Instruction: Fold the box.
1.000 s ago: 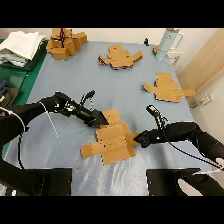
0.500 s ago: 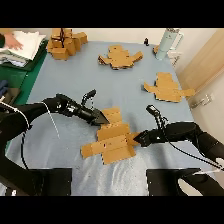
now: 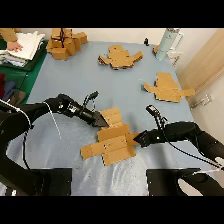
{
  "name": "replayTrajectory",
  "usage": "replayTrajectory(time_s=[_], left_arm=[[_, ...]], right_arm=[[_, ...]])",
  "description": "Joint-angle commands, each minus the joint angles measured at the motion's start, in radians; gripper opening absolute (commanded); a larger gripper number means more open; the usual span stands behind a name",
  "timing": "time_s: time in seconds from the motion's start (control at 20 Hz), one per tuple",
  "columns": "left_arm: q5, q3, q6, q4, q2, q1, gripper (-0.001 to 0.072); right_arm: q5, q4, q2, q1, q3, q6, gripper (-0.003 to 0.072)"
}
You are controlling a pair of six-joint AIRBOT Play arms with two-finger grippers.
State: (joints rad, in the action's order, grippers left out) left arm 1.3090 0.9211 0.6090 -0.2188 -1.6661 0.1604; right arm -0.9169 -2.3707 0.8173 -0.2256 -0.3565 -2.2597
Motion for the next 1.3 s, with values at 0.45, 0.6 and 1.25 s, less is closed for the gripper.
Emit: replayTrajectory(time_s=[0.45, 0.6, 1.25], left_arm=[[-0.01, 0.029, -0.012, -0.022, 0.0, 0.003, 0.0016], [0.004, 0.029, -0.006, -0.016, 0.0, 0.008, 0.0016], [-0.23, 0.045, -0.336, -0.055, 0.125, 0.147, 0.0008]], right_arm=[[0.0, -0.001, 0.006, -0.001, 0.0, 0.0, 0.0008], [0.016, -0.007, 0.006, 0.0, -0.001, 0.0, 0.036], [0.111, 0.04, -0.001, 0.272, -0.246, 0.174, 0.0338]])
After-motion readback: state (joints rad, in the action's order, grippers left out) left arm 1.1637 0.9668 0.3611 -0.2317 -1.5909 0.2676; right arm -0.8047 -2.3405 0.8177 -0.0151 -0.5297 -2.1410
